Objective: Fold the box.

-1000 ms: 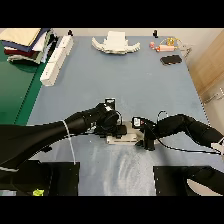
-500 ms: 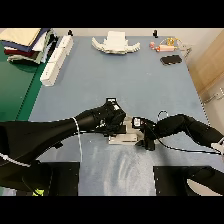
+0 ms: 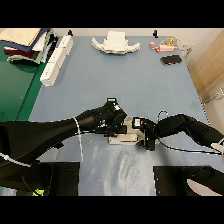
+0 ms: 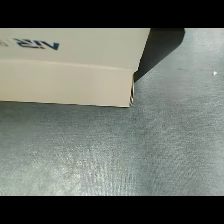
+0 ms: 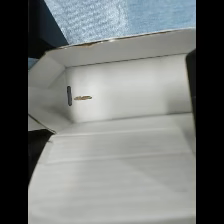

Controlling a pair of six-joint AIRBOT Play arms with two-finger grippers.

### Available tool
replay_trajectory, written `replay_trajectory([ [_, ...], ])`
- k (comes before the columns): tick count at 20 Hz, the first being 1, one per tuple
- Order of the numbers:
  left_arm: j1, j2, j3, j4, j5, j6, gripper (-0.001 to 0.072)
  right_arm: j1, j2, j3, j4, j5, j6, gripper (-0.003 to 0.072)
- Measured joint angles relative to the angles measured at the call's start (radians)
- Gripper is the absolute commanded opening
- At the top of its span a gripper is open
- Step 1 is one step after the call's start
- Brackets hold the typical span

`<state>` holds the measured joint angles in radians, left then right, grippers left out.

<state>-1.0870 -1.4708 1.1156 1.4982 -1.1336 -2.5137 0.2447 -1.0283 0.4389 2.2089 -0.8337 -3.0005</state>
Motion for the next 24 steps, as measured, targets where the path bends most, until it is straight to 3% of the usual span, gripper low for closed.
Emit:
replay_trajectory([
  [1, 0.000, 0.000, 0.000, -0.005, 0.009, 0.000, 0.0440, 0.000, 0.000, 0.000, 0.000, 0.000, 0.000, 0.0505],
  [2, 0.000, 0.000, 0.000, -0.016, 0.034, 0.001, 0.0533, 0.000, 0.000, 0.000, 0.000, 0.000, 0.000, 0.0505],
  [14, -0.001, 0.010, 0.002, -0.003, -0.059, 0.000, 0.0531, 0.000, 0.000, 0.000, 0.001, 0.001, 0.000, 0.0505],
  [22, -0.001, 0.188, 0.018, 0.055, -0.189, 0.031, 0.0532, 0.000, 0.000, 0.000, 0.001, 0.002, 0.000, 0.0505],
  [23, -0.001, 0.208, 0.018, 0.064, -0.200, 0.031, 0.0438, 0.000, 0.000, 0.000, 0.001, 0.002, 0.000, 0.0505],
  [24, -0.001, 0.224, 0.019, 0.069, -0.201, 0.031, 0.0024, 0.000, 0.000, 0.000, 0.001, 0.002, 0.000, 0.0505],
])
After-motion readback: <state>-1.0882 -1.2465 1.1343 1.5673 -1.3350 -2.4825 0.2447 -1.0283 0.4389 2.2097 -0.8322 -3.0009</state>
